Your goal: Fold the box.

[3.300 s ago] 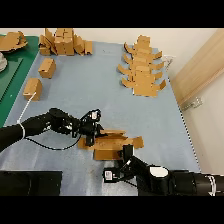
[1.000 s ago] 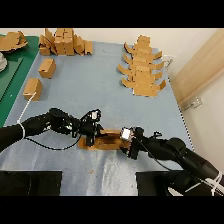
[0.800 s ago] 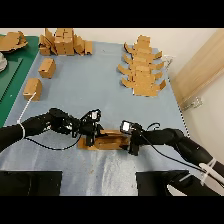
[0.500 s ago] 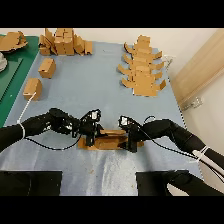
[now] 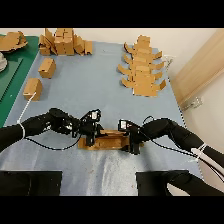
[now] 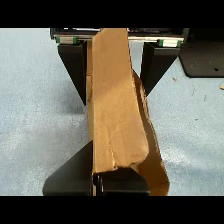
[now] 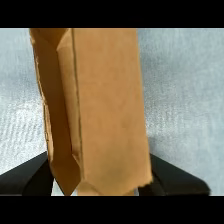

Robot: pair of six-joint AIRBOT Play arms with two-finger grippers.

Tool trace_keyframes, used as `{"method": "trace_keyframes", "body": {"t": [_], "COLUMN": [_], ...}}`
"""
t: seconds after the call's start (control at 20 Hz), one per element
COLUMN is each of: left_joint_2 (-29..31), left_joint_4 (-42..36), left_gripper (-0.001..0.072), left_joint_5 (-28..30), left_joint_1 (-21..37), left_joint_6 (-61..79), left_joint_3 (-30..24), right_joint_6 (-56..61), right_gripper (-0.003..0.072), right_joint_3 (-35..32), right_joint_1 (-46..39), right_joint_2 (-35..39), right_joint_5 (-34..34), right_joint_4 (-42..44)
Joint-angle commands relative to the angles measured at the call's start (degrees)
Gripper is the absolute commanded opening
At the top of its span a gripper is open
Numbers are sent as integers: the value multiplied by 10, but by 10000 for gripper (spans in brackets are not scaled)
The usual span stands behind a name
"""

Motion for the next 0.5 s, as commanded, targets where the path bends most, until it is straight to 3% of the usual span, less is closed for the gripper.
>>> {"method": "trace_keyframes", "body": {"t": [0.0, 0.45], "left_joint_2": [0, 0], "left_joint_4": [0, 0], "left_gripper": [15, 15], "left_joint_5": [0, 0], "left_joint_1": [0, 0], "left_joint_6": [0, 0], "left_joint_3": [0, 0], "right_joint_6": [-1, -1], "right_gripper": [709, 701], "right_joint_3": [0, 0], "right_joint_1": [1, 12], "right_joint_2": [-9, -20], "right_joint_5": [5, 27], "right_joint_4": [-2, 0]}}
